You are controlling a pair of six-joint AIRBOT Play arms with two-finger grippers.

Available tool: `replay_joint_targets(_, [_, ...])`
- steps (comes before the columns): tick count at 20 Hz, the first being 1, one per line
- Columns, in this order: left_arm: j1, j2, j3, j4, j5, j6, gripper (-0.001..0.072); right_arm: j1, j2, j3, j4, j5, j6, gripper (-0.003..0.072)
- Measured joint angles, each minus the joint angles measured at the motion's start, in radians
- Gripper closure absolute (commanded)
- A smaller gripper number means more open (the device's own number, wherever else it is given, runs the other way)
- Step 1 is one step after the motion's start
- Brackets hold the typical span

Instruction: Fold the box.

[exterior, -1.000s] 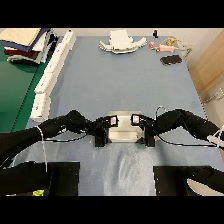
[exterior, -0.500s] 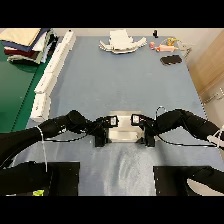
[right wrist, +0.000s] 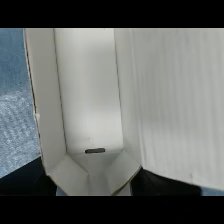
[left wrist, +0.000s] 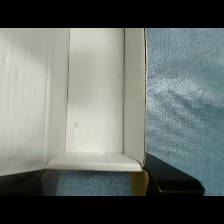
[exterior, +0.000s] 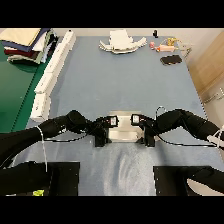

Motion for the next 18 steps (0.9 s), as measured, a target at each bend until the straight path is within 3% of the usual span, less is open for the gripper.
replay_joint_targets(1, [0.000,0.000,0.000,0.000,0.000,0.000,0.0305,0.000,0.000,0.000,0.001,-0.002,0.002,-0.0034])
replay_joint_targets(7, [-0.001,0.000,0.000,-0.002,0.018,-0.001,0.0305,0.000,0.070,-0.001,-0.079,0.000,0.108,-0.0034])
replay_joint_targets(13, [-0.001,0.000,0.000,-0.001,0.028,-0.001,0.0305,0.001,0.270,0.000,-0.287,-0.074,0.365,-0.0034])
replay_joint_targets(14, [-0.001,0.000,0.000,-0.001,0.029,-0.001,0.0305,0.001,0.312,0.002,-0.301,-0.088,0.423,0.0009])
replay_joint_targets(16, [-0.001,0.000,0.000,-0.001,0.032,-0.001,0.0305,0.001,0.384,0.007,-0.279,-0.109,0.554,0.0432])
replay_joint_targets(17, [-0.001,-0.001,0.000,-0.001,0.032,-0.001,0.0305,0.000,0.414,0.010,-0.237,-0.116,0.625,0.0542])
replay_joint_targets(18, [-0.001,0.000,0.000,-0.001,0.032,-0.001,0.0305,0.000,0.434,0.011,-0.181,-0.122,0.691,0.0548])
